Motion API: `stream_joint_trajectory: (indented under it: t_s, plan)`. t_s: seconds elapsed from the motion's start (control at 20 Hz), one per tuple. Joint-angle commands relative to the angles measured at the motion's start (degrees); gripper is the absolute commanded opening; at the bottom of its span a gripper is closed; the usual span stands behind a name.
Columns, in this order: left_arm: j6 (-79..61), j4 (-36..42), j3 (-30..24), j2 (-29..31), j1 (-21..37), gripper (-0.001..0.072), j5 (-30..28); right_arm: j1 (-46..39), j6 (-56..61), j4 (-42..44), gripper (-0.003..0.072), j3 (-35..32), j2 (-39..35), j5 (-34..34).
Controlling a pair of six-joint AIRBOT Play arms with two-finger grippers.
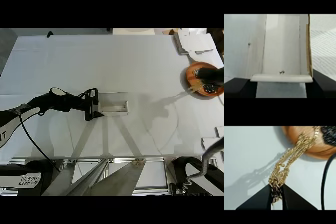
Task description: Fold the box and place the chain.
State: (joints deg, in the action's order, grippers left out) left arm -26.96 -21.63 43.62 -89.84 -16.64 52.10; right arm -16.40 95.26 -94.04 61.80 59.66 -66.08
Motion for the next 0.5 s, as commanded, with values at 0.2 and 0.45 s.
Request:
stream_joint_trajectory:
  t_s: [0.2, 0.45]
  plan:
    - [0.0, 0.0, 0.0, 0.0, 0.0, 0.0318, 0.0, 16.1, -1.1, 0.1, 0.0011, -4.1, -1.8, -0.8]
    - [0.0, 0.0, 0.0, 0.0, 0.0, 0.0318, 0.0, 28.2, -0.6, 1.6, 0.0012, -4.1, -1.8, 1.0]
